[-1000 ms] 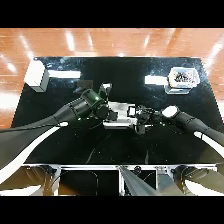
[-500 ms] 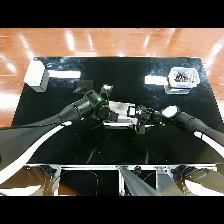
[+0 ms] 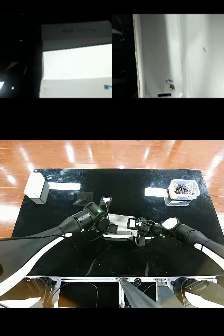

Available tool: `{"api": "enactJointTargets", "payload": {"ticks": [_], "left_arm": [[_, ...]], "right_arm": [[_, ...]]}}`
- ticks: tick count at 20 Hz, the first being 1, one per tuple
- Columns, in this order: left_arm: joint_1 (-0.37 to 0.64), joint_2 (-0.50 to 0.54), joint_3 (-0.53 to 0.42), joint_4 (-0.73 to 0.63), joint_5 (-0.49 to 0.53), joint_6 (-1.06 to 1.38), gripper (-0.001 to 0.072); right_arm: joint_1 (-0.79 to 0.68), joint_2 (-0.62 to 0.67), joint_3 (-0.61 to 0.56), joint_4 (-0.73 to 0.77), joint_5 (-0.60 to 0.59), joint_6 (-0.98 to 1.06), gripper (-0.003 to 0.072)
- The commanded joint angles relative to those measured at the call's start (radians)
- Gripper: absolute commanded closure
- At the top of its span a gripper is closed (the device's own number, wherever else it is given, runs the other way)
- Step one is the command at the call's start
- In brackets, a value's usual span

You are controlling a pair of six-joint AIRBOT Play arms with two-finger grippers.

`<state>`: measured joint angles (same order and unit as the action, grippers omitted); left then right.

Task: Fold the box and place the chain.

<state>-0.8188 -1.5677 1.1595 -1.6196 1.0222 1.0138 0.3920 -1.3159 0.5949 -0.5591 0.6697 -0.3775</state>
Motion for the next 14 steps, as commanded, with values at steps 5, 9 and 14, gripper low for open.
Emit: {"api": "enactJointTargets", "payload": {"ticks": [5,9,14], "left_arm": [[-0.001,0.0,0.002,-0.042,-0.01,0.006,0.0333],[-0.001,0.0,0.014,-0.039,-0.013,0.006,0.0254],[0.0,-0.001,0.018,-0.01,0.006,0.006,0.0268]], "right_arm": [[0.001,-0.001,0.0,0.0,-0.001,-0.001,0.0275],[0.001,-0.001,0.0,0.0,-0.001,-0.001,0.0276],[0.001,-0.001,0.0,0.0,-0.001,-0.001,0.0276]]}}
